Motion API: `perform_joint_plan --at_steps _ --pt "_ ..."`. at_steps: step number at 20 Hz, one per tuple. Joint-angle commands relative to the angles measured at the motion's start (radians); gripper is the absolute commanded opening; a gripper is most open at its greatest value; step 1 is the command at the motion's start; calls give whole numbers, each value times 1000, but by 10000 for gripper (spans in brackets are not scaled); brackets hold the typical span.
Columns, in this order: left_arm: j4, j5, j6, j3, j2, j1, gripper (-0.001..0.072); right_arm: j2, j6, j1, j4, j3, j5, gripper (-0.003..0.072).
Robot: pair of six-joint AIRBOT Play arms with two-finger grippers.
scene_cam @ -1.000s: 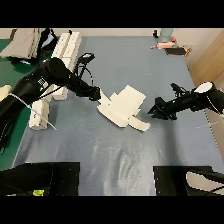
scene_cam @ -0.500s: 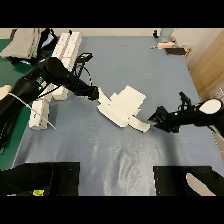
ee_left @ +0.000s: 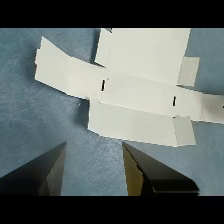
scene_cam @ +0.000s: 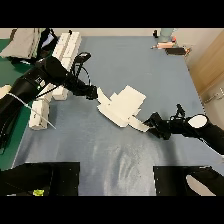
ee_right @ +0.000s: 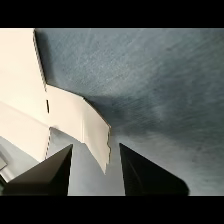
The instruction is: Fold the box.
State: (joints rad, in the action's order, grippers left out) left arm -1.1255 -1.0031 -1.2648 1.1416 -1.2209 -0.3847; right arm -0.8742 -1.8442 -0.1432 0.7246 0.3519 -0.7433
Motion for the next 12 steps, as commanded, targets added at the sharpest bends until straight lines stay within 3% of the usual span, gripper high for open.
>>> perform_joint_plan --at_steps 1,6,7,9,10,11,12 --pt "0 -3 0 0 0 1 536 -51 112 -8 -168 -8 76 461" --pt "0 -3 0 0 0 1 536 -110 209 -50 -291 -8 80 434" --pt "0 -3 0 0 0 1 536 -122 225 -61 -307 -8 90 400" --pt "0 -3 0 0 0 1 536 -137 279 -73 -352 -6 115 249" --pt "0 -3 0 0 0 1 535 -140 323 -73 -374 -3 123 100" --pt "0 -4 0 0 0 1 536 -141 364 -73 -380 8 122 2" --pt "0 -6 0 0 0 1 535 -141 405 -73 -377 26 101 1"
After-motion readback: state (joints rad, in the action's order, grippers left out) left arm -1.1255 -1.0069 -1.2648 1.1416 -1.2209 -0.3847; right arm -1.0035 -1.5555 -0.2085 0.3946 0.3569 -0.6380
